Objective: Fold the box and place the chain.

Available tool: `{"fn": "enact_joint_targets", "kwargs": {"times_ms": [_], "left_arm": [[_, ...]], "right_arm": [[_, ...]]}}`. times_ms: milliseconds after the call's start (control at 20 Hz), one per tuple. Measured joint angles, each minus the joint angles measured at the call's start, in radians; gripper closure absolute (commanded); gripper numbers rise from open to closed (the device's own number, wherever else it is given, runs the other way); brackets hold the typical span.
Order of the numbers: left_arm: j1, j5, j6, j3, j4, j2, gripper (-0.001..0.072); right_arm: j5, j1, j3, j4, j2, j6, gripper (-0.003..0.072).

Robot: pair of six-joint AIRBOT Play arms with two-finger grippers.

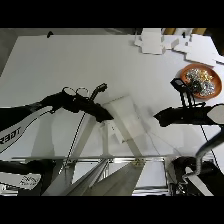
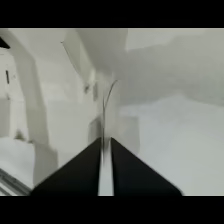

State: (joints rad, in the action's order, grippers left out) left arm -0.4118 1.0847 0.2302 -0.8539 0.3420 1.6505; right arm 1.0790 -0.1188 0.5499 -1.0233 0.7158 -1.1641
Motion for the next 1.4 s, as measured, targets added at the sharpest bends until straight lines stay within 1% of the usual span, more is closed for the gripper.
{"fn": "enact_joint_targets", "kwargs": {"times_ms": [50, 100, 150, 350, 500, 700, 900, 1400], "left_arm": [[-0.003, 0.001, -0.03, -0.008, 0.016, -0.018, 0.0707], [-0.013, 0.007, -0.055, -0.019, 0.046, -0.035, 0.0707], [-0.022, 0.004, -0.074, -0.03, 0.095, -0.052, 0.0707], [-0.079, -0.066, -0.111, -0.053, 0.288, -0.108, 0.0706], [-0.122, -0.124, -0.123, -0.058, 0.368, -0.124, 0.0706], [-0.156, -0.199, -0.126, -0.061, 0.405, -0.13, 0.0705], [-0.166, -0.246, -0.129, -0.061, 0.418, -0.13, 0.0705], [-0.168, -0.284, -0.13, -0.061, 0.433, -0.121, 0.0701]], "right_arm": [[0.002, 0.0, 0.004, 0.018, -0.001, 0.005, 0.0382], [0.004, 0.0, 0.01, 0.031, -0.002, 0.008, 0.0356], [0.006, 0.0, 0.018, 0.036, -0.003, 0.011, 0.0355], [0.008, 0.0, 0.061, 0.034, -0.024, 0.018, 0.0356], [0.012, 0.0, 0.08, -0.01, -0.05, 0.02, 0.0357], [0.032, 0.0, 0.088, -0.082, -0.065, 0.02, 0.0367], [0.048, 0.0, 0.091, -0.122, -0.069, 0.021, 0.0368], [0.057, 0.0, 0.091, -0.144, -0.071, 0.021, 0.0368]]}}
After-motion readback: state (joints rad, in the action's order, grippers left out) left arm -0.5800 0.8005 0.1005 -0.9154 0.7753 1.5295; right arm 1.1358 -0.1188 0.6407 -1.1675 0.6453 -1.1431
